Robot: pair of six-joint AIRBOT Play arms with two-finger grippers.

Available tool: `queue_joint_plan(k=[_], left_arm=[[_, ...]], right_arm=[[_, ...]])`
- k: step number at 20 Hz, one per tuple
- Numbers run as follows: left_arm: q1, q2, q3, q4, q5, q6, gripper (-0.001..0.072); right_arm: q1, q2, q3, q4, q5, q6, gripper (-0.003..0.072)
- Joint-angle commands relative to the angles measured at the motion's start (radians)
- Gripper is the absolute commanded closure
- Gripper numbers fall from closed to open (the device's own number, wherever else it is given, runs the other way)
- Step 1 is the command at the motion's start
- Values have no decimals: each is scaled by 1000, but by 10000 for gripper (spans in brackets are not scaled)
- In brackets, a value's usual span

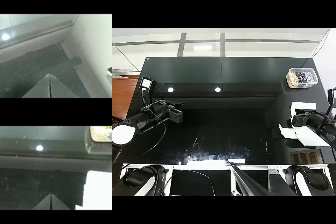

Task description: Fold the box and place the chain.

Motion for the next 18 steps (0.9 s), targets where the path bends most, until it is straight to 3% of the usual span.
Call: queue_joint_plan(k=[1, 13, 18], left_arm=[[0, 0, 0, 0, 0, 0, 677], [0, 0, 0, 0, 4, 0, 677], [0, -3, -1, -2, 150, -1, 677]], right_arm=[[0, 0, 0, 0, 0, 0, 667], [0, 0, 0, 0, 0, 0, 667], [0, 0, 0, 4, -36, 0, 667]])
